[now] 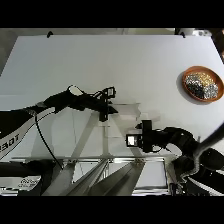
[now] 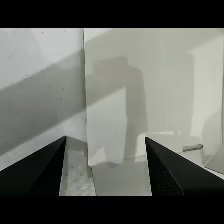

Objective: Fold the box and place the chain.

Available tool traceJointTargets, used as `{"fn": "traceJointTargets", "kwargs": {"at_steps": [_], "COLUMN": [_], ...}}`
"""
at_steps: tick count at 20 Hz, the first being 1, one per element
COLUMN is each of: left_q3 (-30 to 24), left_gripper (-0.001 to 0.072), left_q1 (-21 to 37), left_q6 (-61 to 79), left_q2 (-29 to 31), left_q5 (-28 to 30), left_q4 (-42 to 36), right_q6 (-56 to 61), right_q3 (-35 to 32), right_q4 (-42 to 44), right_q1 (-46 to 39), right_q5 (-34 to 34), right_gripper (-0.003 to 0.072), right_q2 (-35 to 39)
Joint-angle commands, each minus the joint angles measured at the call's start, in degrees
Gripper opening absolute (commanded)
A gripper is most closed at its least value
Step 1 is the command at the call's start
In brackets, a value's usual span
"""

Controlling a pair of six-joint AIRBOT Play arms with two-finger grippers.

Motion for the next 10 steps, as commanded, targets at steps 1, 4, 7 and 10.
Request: {"fn": "traceJointTargets", "kwargs": {"at_steps": [1,4,7,10], "left_q3": [0.0,0.0,0.0,0.0], "left_gripper": [0.001,0.001,0.001,0.001], "left_q1": [0.0,0.0,0.0,0.0], "left_q6": [0.0,0.0,0.0,0.0], "left_q2": [0.0,0.0,0.0,0.0], "left_q5": [0.0,0.0,0.0,0.0], "left_q4": [0.0,0.0,0.0,0.0], "right_q6": [-1.9,-2.4,-2.5,-3.1], "right_q3": [0.1,0.1,0.1,0.1], "right_q4": [1.4,1.4,1.1,1.0], "right_q1": [-1.5,-3.7,-4.8,-4.8], "right_q5": [-0.2,-0.1,1.1,1.9], "right_gripper": [0.0519,0.0524,0.0523,0.0523], "right_q2": [0.3,1.3,1.7,1.7]}}
